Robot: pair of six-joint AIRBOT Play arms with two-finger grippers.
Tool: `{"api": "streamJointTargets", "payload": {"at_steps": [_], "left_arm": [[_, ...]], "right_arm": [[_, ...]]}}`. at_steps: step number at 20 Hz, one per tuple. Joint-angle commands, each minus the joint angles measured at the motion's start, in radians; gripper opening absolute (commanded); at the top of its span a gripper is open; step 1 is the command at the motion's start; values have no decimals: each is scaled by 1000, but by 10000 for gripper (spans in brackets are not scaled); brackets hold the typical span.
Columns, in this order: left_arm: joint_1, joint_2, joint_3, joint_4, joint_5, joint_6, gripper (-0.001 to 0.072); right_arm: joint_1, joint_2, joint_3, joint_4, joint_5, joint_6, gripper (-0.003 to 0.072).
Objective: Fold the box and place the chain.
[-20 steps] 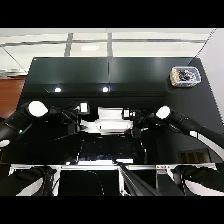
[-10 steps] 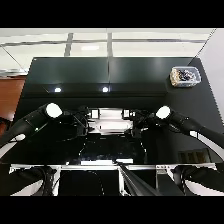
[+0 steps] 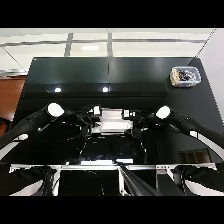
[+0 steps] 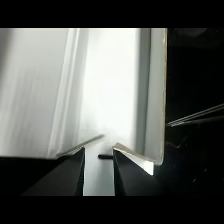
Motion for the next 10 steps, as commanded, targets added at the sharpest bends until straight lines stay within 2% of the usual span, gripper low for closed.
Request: {"api": "streamJointTargets", "payload": {"at_steps": [1,7,8,9,10], "left_arm": [[-26,-5,0,-50,10,0,222],[-31,-11,0,-44,9,-2,220],[-31,-11,0,-42,6,-2,165],[-31,-11,0,-42,6,-1,142],[-32,-11,0,-43,6,-1,230]], "right_arm": [[1,0,0,0,0,0,232],[1,0,0,0,0,0,232],[1,0,0,0,0,0,232],[1,0,0,0,0,0,232],[1,0,0,0,0,0,232]]}}
